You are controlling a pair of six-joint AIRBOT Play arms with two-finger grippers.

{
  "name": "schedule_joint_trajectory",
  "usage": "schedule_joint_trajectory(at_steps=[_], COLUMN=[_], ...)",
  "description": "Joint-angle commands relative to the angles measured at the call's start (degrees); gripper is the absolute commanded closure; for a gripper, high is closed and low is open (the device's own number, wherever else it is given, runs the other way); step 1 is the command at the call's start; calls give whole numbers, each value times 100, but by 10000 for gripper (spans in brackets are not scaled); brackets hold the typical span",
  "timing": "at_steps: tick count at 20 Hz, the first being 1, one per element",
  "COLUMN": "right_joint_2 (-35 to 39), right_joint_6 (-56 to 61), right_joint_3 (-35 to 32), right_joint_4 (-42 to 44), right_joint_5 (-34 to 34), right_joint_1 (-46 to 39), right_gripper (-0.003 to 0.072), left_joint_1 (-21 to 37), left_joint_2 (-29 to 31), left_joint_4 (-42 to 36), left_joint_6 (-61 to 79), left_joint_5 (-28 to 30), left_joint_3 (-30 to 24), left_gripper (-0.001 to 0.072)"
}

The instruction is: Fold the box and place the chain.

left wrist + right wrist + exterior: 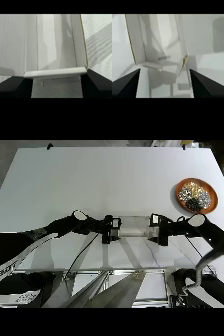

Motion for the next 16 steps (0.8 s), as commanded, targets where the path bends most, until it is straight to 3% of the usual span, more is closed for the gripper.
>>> schedule_joint_trajectory(at_steps=[1,2,3,6,9,12,16], right_joint_2=[804,1086,1401,1985,1862,1342,240], right_joint_6=[1167,1169,1167,876,387,389,450], right_joint_3=[7,7,7,7,4,4,4], right_joint_4=[-938,-922,-841,-101,1519,2721,3073], right_joint_5=[48,46,33,181,302,-319,-885], right_joint_1=[0,0,0,0,0,0,7], right_gripper=[53,54,113,675,669,669,669], left_joint_1=[-2,-2,-2,-2,-2,-2,-2], left_joint_2=[0,0,0,0,0,0,0], left_joint_4=[4,4,4,4,4,4,4], left_joint_6=[0,0,0,0,0,0,0], left_joint_5=[2,0,0,0,2,0,0], left_joint_3=[4,4,4,4,4,4,4], left_gripper=[606,606,606,606,606,606,606])
